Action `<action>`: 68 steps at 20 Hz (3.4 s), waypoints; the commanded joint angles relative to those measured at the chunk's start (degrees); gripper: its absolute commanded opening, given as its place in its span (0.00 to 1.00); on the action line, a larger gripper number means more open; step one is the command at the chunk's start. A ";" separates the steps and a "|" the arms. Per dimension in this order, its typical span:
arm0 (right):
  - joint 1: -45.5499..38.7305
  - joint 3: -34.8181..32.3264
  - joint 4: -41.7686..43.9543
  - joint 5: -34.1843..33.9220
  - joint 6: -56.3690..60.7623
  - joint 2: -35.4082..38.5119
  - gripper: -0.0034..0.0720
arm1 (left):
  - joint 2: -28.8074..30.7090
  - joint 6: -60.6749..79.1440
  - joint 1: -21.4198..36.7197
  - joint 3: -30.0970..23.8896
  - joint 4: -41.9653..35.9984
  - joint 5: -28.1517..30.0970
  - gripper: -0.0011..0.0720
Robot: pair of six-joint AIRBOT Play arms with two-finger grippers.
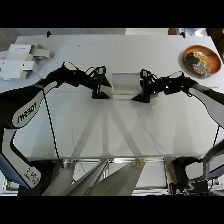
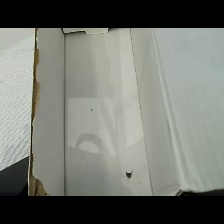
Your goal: Fold the box and place the chain.
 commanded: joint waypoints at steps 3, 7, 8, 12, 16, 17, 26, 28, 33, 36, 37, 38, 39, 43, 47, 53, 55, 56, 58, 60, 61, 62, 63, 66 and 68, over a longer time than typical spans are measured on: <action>0.02 0.02 0.02 0.00 0.00 0.02 0.84 | -0.46 0.15 -1.03 -0.02 -3.21 2.95 0.99; 0.02 0.02 0.02 0.00 0.00 0.02 0.84 | -0.48 0.17 -1.38 -0.02 -3.96 2.84 0.99; 0.02 0.02 0.02 0.00 0.00 0.02 0.84 | -0.50 0.17 -1.68 -0.02 -3.93 2.95 0.99; 0.02 0.02 0.00 0.00 0.00 0.02 0.84 | -0.50 0.20 -2.05 -0.02 -4.00 3.19 0.99; 0.02 0.02 0.02 0.00 0.00 0.02 0.84 | -0.76 0.15 -2.71 -0.02 -3.89 3.39 0.99; 0.02 0.02 0.02 0.00 0.00 0.02 0.84 | -0.74 0.11 -2.82 -0.02 -3.96 4.02 0.99; 0.02 0.02 0.02 0.00 0.00 0.02 0.84 | -0.61 -3.28 -4.66 0.02 -0.81 8.39 0.95; 0.02 0.02 0.02 0.00 0.00 0.02 0.84 | -0.61 -3.34 -5.01 0.02 -0.02 8.52 0.95; 0.02 0.02 0.02 0.00 0.00 0.02 0.84 | -0.55 -4.79 -5.92 0.02 1.86 10.34 0.89; 0.02 0.02 0.00 0.00 0.00 0.02 0.84 | -0.55 -4.79 -5.95 0.02 1.92 10.43 0.82; 0.02 0.02 0.02 0.00 0.00 0.02 0.84 | -0.52 -4.79 -5.95 0.02 1.92 10.40 0.62; 0.02 0.02 0.00 0.00 0.00 0.02 0.84 | -0.52 -4.81 -5.95 0.02 1.90 10.40 0.42; 0.02 0.02 0.02 0.00 0.00 0.02 0.84 | -0.52 -4.81 -5.95 0.02 1.88 10.40 0.40; 0.02 0.02 0.00 0.00 0.00 0.02 0.84 | -0.52 -4.81 -5.95 0.02 1.64 10.40 0.40; 0.02 0.02 0.00 0.00 0.00 0.02 0.84 | -0.52 -4.79 -5.95 0.02 1.64 10.38 0.40; 0.02 0.02 0.02 0.00 0.00 0.02 0.84 | -0.50 -4.79 -5.95 0.02 1.64 10.40 0.40; 0.02 0.02 0.02 0.00 0.00 0.02 0.84 | -0.50 -4.79 -5.95 0.02 1.64 10.38 0.40; 0.02 0.02 0.02 0.00 0.00 0.02 0.84 | -0.50 -4.79 -5.95 0.02 1.64 10.38 0.40; 0.02 0.02 0.02 0.00 0.00 0.02 0.84 | -0.50 -4.79 -5.95 0.02 1.64 10.38 0.40; 0.02 0.02 0.02 0.00 0.00 0.02 0.84 | -0.50 -4.79 -5.95 0.02 1.64 10.38 0.40; 0.02 0.02 0.02 0.00 0.00 0.02 0.84 | -0.50 -4.79 -5.95 0.02 1.64 10.38 0.40; 0.02 0.02 0.04 0.00 0.00 0.02 0.84 | -0.50 -4.79 -5.95 0.02 1.64 10.38 0.40; 0.02 0.02 0.04 0.00 0.00 0.02 0.84 | -0.50 -4.79 -5.95 0.02 1.64 10.40 0.40; 0.02 0.02 -0.02 0.39 0.00 0.02 0.84 | -0.50 -4.79 -5.95 0.02 1.64 10.40 0.40; 0.02 0.02 0.02 0.15 0.00 0.02 0.84 | -0.50 -4.79 -5.95 0.02 1.64 10.38 0.40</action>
